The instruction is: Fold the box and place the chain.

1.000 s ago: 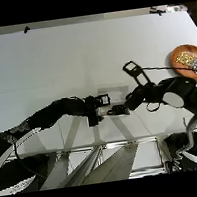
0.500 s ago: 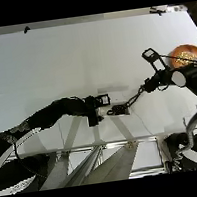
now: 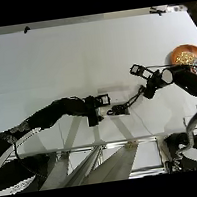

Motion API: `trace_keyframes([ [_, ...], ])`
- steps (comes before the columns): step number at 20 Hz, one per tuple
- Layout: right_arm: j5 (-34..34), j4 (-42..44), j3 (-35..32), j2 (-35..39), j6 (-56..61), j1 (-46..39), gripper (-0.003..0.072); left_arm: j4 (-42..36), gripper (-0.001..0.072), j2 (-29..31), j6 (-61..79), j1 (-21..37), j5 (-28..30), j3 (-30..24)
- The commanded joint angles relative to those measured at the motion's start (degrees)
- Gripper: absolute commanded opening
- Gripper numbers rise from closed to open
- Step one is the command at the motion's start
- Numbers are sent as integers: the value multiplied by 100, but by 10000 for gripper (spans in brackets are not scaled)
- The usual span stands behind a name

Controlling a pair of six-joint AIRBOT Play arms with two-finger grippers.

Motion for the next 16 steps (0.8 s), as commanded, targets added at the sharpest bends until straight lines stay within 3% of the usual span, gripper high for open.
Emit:
trace_keyframes([
  [1,-4,192,2,-79,-588,-7,415,0,138,0,2,2,0,0],
  [5,-22,190,2,-262,-566,-7,374,0,138,0,2,2,0,0],
  [10,76,190,2,-275,-566,-7,29,0,138,0,2,2,-2,0],
  [16,417,190,2,63,-485,-7,13,0,138,0,2,2,0,0],
])
